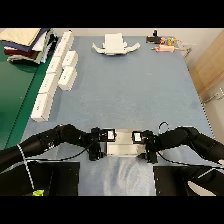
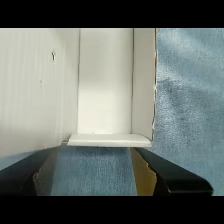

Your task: Fold the box.

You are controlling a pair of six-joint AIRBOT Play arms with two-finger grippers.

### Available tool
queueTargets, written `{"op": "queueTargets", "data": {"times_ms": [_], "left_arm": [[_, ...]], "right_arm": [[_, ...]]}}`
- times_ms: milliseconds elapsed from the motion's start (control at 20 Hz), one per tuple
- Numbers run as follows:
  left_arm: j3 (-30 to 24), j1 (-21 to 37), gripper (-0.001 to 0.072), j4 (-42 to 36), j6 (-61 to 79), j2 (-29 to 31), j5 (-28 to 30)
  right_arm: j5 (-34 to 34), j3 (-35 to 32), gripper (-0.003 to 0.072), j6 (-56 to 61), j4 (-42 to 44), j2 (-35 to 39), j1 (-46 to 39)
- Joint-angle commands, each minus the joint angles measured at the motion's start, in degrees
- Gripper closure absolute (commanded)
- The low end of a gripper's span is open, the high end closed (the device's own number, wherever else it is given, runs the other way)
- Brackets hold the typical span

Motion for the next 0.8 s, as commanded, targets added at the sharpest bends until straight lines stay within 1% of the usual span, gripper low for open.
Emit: {"op": "queueTargets", "data": {"times_ms": [0,350,600,750], "left_arm": [[0.1,-0.9,0.0033,-2.1,3.0,-0.4,0.0],[0.1,-1.5,0.0034,-1.8,3.1,-1.3,-0.8],[0.1,-1.1,0.0034,-0.4,2.9,-1.3,-4.3],[0.1,-1.3,0.0034,-2.2,2.4,-1.3,-3.0]], "right_arm": [[0.0,0.0,0.0164,0.1,0.0,0.0,0.0],[0.0,0.0,0.0163,0.0,0.0,0.0,0.0],[0.0,0.0,0.0164,0.0,0.0,0.0,0.0],[0.0,0.0,0.0163,0.0,0.0,0.0,0.0]]}}
